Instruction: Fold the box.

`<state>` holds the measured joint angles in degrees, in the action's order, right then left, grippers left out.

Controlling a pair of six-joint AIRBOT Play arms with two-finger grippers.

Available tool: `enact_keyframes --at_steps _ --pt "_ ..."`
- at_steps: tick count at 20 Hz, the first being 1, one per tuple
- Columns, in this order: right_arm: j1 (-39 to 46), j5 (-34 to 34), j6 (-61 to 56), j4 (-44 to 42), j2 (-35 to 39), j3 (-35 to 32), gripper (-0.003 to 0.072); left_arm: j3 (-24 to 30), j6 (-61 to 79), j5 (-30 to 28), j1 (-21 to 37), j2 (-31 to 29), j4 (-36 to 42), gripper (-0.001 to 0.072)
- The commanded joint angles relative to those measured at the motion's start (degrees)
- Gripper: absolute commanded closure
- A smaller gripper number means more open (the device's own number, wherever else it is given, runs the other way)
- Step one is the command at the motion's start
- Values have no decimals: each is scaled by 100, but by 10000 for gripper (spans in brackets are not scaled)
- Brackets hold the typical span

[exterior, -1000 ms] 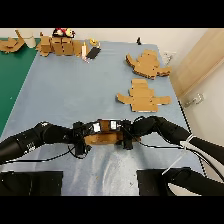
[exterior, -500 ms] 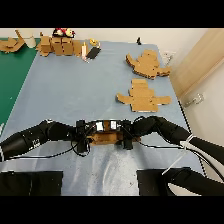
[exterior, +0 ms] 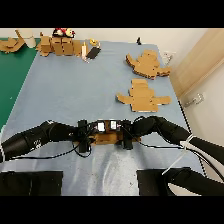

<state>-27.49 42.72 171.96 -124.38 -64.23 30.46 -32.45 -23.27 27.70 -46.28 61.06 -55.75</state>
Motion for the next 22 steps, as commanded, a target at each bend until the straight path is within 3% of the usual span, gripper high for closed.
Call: enact_keyframes --at_steps 1,11,22 --pt "-4 -2 -2 -2 2 -4 246 -4 13 -164 -90 4 68 698" --pt "-4 -2 -2 -2 2 -4 246 -4 15 -483 -90 125 308 698" --pt "-4 -2 -2 -2 2 -4 246 -11 13 -466 -160 192 501 697"
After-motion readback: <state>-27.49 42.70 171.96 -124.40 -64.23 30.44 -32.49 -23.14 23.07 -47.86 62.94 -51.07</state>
